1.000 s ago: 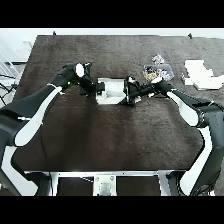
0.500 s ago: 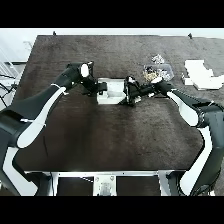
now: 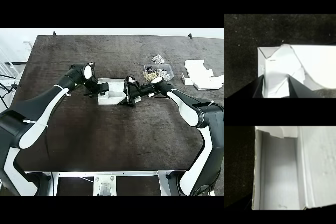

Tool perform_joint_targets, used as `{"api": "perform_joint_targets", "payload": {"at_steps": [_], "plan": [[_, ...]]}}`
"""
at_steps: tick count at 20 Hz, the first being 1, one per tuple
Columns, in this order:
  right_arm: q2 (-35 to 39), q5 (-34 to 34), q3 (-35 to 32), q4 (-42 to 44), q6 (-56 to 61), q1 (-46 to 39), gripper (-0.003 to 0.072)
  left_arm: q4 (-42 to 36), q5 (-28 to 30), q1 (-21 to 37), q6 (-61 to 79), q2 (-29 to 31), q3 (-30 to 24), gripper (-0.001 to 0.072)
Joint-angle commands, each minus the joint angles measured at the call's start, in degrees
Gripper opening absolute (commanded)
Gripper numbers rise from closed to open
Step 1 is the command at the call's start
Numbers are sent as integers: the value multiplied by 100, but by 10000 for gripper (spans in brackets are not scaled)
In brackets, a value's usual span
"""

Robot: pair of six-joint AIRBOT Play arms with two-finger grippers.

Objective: Fold the box and place the chain.

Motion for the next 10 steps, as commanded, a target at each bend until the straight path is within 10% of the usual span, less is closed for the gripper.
{"api": "perform_joint_targets", "payload": {"at_steps": [1, 10], "plan": [[-4, 2, -2, 2, 4, 7, 501, 243, -127, -50, -155, -11, 0, 363], [-4, 4, -2, 2, 4, 7, 501, 592, -518, -50, -63, -26, 162, 364]]}}
